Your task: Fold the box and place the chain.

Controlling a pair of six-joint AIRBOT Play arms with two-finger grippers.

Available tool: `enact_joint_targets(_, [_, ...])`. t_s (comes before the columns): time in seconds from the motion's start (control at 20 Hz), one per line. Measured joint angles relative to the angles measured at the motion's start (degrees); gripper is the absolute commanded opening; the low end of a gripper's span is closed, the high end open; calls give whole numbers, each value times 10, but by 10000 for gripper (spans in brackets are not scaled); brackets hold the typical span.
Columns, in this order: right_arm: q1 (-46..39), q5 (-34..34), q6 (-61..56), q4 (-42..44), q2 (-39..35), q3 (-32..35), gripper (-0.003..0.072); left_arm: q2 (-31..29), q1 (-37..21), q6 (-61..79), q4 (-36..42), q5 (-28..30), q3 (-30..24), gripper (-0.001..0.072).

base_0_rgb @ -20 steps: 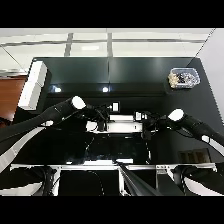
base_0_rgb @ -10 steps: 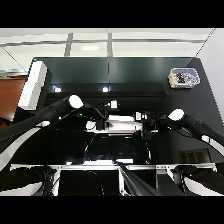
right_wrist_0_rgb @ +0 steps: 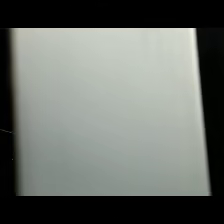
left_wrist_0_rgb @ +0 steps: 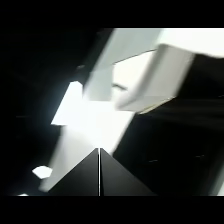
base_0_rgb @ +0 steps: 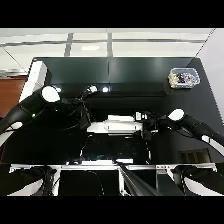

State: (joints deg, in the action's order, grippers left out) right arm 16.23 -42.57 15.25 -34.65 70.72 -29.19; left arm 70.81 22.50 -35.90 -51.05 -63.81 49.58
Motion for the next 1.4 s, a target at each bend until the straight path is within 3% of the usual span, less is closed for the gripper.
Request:
enact_joint_targets(0.2, [0,0,0,0,0,0,404,8,26,4,153,19,-39,27])
enact_joint_targets(0.5, [0,0,0,1,0,0,403,23,66,35,294,204,-58,26])
enact_joint_targets(0.65, [0,0,0,1,0,0,404,43,69,42,309,263,-60,26])
enact_joint_targets(0.8, [0,0,0,1,0,0,404,72,70,42,310,286,-61,26])
enact_joint_targets(1.2, [0,0,0,1,0,0,404,125,71,25,309,297,-61,25])
enact_joint_targets(1.4, [0,0,0,0,0,0,404,115,64,22,280,271,-61,24])
